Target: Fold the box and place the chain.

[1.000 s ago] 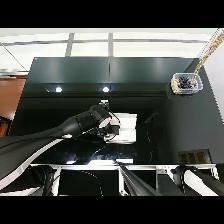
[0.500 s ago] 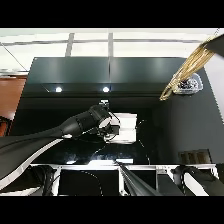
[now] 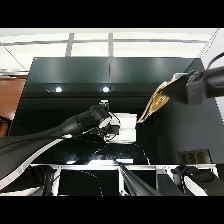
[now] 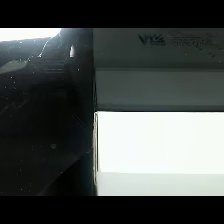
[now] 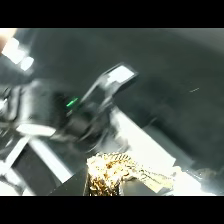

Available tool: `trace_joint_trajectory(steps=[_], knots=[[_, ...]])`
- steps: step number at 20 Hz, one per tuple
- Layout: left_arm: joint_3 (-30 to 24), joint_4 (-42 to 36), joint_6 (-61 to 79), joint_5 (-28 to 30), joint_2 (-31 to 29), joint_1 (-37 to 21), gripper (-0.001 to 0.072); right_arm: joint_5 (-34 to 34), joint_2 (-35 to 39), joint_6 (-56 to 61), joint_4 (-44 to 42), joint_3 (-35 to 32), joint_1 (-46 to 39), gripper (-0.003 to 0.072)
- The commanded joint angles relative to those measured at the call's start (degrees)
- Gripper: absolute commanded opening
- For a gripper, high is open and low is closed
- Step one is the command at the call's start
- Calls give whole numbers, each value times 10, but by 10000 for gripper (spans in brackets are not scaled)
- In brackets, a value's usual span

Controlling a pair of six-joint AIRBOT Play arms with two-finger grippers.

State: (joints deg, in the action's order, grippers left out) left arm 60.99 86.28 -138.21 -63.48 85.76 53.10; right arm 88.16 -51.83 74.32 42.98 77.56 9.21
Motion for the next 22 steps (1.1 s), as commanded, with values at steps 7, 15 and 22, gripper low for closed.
trace_joint_trajectory(steps=[7, 15, 22], knots=[[0, 0, 0, 0, 0, 0, 27, -23, 0, 0, -25, -47, 80, 1], [0, 0, 0, 0, 0, 0, 27, -80, 0, 14, -24, -155, 106, 2], [0, 0, 0, 0, 0, 0, 27, -114, 0, 20, -41, -202, 104, 2]])
